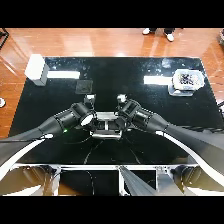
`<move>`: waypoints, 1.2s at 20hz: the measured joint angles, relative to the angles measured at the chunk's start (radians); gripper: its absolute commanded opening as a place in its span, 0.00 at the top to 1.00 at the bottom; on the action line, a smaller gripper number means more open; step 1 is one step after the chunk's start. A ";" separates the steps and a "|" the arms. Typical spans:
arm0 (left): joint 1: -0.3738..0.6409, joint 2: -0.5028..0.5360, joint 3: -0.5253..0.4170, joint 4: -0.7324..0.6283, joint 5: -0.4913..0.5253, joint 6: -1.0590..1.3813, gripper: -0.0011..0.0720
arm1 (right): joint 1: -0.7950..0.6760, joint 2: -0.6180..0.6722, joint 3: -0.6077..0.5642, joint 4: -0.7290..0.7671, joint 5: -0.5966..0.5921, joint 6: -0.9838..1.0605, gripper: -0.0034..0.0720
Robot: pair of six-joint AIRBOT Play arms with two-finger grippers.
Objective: Fold the box and place the chain.
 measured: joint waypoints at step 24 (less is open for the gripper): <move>0.000 0.000 0.000 0.000 0.004 0.001 0.96 | 0.001 -0.014 0.000 0.012 0.014 0.000 0.52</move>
